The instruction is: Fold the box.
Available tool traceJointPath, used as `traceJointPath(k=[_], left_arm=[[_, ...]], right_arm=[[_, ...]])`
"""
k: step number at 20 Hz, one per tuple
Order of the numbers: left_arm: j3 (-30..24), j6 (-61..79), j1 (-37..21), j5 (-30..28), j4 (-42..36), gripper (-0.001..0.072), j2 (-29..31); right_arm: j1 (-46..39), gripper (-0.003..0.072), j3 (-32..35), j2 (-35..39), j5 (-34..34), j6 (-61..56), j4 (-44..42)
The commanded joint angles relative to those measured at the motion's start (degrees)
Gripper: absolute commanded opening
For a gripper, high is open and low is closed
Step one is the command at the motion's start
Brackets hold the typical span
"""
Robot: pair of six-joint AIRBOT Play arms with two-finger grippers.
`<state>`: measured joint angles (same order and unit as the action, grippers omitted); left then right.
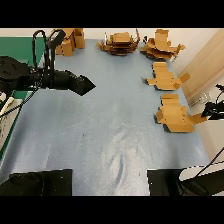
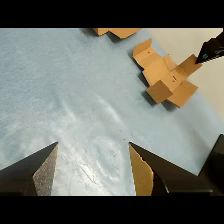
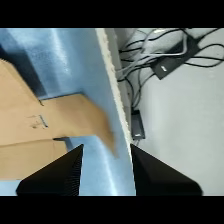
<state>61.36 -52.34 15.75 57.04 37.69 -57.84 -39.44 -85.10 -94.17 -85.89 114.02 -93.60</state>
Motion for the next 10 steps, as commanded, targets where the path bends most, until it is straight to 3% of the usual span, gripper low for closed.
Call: traceJointPath(k=[1, 10], left_arm=[[0.0, 0.0, -0.1, 0.0, 0.0, 0.0693, 0.0], [0.0, 0.0, -0.1, 0.1, 0.0, 0.0693, 0.0]], right_arm=[[0.0, 0.0444, -0.1, 0.5, 1.9, 0.9, 1.4], [-0.2, 0.0444, 0.0, -3.5, 4.7, 4.4, -2.2]])
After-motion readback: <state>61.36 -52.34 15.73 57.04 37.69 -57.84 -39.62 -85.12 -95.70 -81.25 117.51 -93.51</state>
